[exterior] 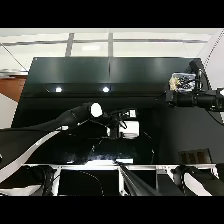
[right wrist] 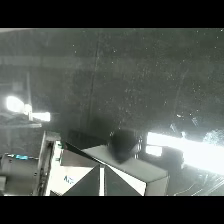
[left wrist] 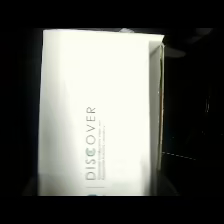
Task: Fold the box and place the chain.
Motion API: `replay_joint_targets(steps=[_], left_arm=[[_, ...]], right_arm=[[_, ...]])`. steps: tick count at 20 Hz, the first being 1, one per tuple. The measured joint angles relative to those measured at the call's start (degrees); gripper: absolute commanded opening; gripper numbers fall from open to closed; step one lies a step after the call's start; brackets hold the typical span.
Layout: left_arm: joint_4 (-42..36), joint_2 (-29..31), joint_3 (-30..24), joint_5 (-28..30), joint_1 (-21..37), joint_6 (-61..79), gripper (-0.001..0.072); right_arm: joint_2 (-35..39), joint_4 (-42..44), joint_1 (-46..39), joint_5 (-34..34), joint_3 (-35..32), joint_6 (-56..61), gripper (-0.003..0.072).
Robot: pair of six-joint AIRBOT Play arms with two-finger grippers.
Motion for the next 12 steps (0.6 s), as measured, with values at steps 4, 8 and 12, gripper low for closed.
replay_joint_targets(steps=[4,8,12], left_arm=[[1.4,-0.3,1.3,-1.7,0.8,-2.5,0.0285],[7.7,0.8,4.6,-6.1,5.9,-9.2,0.0285],[11.7,2.7,8.0,-8.9,18.0,-13.9,0.0292]], right_arm=[[0.0,0.0,0.0,0.0,0.0,0.0,0.0044],[0.0,0.3,0.0,-0.2,0.0,0.0,0.0044],[0.0,1.0,0.0,-0.4,0.0,0.0,0.0044]])
